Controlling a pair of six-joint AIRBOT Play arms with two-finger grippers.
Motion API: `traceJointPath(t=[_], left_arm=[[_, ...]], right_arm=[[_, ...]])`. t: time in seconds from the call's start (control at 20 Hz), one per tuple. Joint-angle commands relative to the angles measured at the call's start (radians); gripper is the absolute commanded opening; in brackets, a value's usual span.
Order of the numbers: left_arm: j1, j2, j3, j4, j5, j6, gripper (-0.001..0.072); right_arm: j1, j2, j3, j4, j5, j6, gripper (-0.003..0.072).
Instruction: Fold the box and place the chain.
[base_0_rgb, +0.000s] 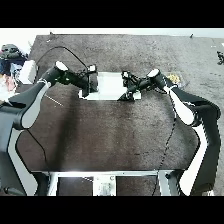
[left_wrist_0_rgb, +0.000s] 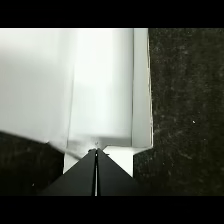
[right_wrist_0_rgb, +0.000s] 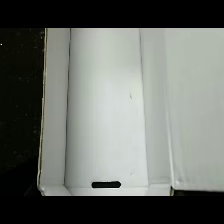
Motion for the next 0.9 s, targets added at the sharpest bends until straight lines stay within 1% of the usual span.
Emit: traceJointPath(t=[0.0, 0.1, 0.2, 0.35, 0.4, 0.45, 0.55, 0.6, 0.85], left_arm=[[0.048, 0.045, 0.0, 0.0, -0.084, -0.064, 0.0007], [0.067, 0.084, 0.0, 0.003, -0.113, -0.103, 0.0005], [0.079, 0.128, -0.003, 0.003, -0.107, -0.161, 0.0005], [0.106, 0.175, -0.009, 0.006, -0.105, -0.329, 0.0005], [0.119, 0.186, -0.019, 0.006, -0.087, -0.404, 0.0005], [0.13, 0.195, -0.035, 0.006, -0.048, -0.483, 0.0005], [0.158, 0.209, -0.095, 0.002, 0.061, -0.644, 0.0005], [0.171, 0.21, -0.121, -0.006, 0.079, -0.697, 0.0005], [0.217, 0.21, -0.24, -0.024, 0.083, -0.881, 0.0005]], right_arm=[[0.0, -0.001, 0.001, 0.0, 0.001, -0.001, 0.045], [0.0, -0.001, 0.001, 0.0, 0.001, -0.001, 0.0451], [0.0, -0.001, 0.001, 0.0, 0.001, -0.001, 0.0451], [0.0, -0.001, 0.001, 0.0, 0.001, -0.001, 0.045], [0.0, -0.001, 0.001, 0.0, 0.0, -0.001, 0.045], [0.0, -0.001, 0.001, 0.0, 0.0, -0.001, 0.0451], [0.0, -0.001, 0.001, 0.0, 0.0, -0.001, 0.0451], [0.0, -0.001, 0.001, 0.0, 0.0, -0.001, 0.045], [0.0, -0.001, 0.001, 0.0, 0.001, -0.001, 0.0451]])
